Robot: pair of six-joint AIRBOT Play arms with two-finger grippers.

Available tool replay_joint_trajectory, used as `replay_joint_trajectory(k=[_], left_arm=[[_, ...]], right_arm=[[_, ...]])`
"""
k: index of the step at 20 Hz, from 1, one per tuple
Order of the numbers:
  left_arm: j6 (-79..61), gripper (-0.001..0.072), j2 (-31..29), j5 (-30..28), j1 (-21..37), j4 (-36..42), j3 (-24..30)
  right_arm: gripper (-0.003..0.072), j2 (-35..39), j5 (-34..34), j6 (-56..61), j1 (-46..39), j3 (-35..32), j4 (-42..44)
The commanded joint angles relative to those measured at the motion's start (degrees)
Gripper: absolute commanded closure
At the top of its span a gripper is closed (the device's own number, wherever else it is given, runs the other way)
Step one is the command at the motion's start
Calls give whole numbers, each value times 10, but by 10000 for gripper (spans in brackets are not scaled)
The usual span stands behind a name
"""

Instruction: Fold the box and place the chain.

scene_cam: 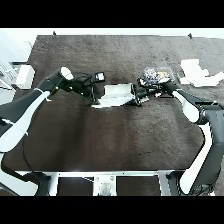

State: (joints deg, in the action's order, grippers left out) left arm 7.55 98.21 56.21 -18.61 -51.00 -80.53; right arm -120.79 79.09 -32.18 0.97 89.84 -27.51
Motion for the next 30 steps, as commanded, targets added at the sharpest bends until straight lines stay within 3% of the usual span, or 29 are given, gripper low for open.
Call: replay_joint_trajectory(k=[1, 12, 13, 14, 25, 26, 27, 30], left_arm=[[5, 99, -1, -82, -17, -2, 42], [-17, 103, 22, -112, -18, 39, 50], [-17, 197, 27, -112, -18, 40, 50], [-20, 240, 28, -112, -18, 41, 50], [-47, 244, 28, -111, -18, 80, 50], [-51, 424, 28, -100, -18, 81, 50], [-53, 478, 28, -97, -18, 81, 50], [-53, 478, 28, -104, -18, 87, 50]], right_arm=[[137, 0, 0, 0, 0, 0, 0], [137, 0, 0, 0, 0, 0, 0], [137, 0, 0, 0, 0, 0, 0], [137, 0, 0, 0, 0, 0, 0], [137, 0, 0, 0, 0, 0, 0], [137, 0, 0, 0, 0, 0, 0], [137, 0, 0, 0, 0, 0, 0], [137, 0, 0, 0, 0, 0, 0]])
